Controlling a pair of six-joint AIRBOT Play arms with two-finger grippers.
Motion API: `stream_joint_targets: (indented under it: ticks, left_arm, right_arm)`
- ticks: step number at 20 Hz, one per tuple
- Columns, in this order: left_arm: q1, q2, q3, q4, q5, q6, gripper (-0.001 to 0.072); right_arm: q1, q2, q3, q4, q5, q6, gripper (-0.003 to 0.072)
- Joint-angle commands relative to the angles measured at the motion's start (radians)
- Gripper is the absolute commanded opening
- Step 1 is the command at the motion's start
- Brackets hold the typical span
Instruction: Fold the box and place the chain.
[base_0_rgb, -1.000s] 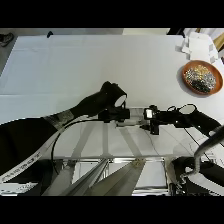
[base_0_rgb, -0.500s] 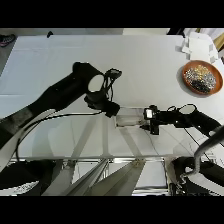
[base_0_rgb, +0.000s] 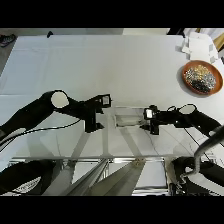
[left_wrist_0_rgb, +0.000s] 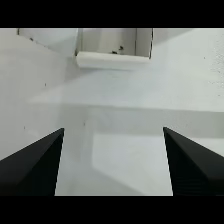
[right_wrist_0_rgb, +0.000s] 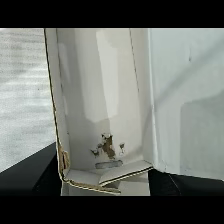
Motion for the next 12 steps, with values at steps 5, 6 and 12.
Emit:
stream_joint_targets:
  ticks: [5, 6, 12]
  left_arm:
    - [0.011, -0.169, -0.069, -0.290, 0.127, 0.414, 0.0701]
    - [-0.003, -0.175, -0.066, -0.294, 0.143, 0.414, 0.0701]
    - [-0.047, -0.216, -0.026, -0.377, 0.198, 0.434, 0.0702]
  right_arm:
    - [0.000, 0.001, 0.000, 0.000, 0.000, 0.000, 0.0406]
    - [0.000, 0.001, 0.000, 0.000, 0.000, 0.000, 0.0406]
    - [0.000, 0.001, 0.000, 0.000, 0.000, 0.000, 0.0406]
